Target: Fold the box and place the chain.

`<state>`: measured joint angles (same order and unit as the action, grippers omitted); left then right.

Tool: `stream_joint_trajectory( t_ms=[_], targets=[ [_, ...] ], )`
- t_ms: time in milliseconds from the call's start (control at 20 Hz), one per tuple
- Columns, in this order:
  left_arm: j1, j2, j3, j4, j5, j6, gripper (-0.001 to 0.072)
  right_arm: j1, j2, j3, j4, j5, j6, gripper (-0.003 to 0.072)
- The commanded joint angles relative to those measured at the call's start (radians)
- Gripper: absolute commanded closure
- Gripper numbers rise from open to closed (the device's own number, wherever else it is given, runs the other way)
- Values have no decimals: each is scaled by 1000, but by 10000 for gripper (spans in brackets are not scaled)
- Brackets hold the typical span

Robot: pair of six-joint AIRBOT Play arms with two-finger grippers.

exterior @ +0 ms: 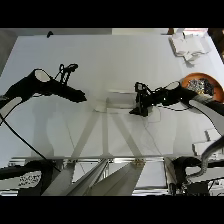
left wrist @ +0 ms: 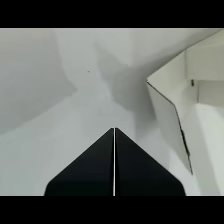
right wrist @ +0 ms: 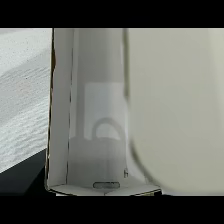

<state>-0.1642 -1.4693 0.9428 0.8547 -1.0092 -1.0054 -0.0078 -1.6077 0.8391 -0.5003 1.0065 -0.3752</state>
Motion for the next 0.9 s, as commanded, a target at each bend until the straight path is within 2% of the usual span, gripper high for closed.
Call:
stream_joint_trajectory(
  t_ms=[0,150,350,600,850],
  targets=[
    [-6,-13,-38,-111,38,-38,707,0,0,1,0,0,0,192],
    [-6,-13,-64,-130,87,-76,707,0,0,1,0,0,0,192],
    [-8,-13,-93,-141,85,-71,707,0,0,1,0,0,0,192],
    [-71,-13,-124,-155,109,-43,706,0,0,1,0,0,0,192],
    [-106,-13,-124,-242,108,-8,706,0,0,1,0,0,0,192]
  ],
)
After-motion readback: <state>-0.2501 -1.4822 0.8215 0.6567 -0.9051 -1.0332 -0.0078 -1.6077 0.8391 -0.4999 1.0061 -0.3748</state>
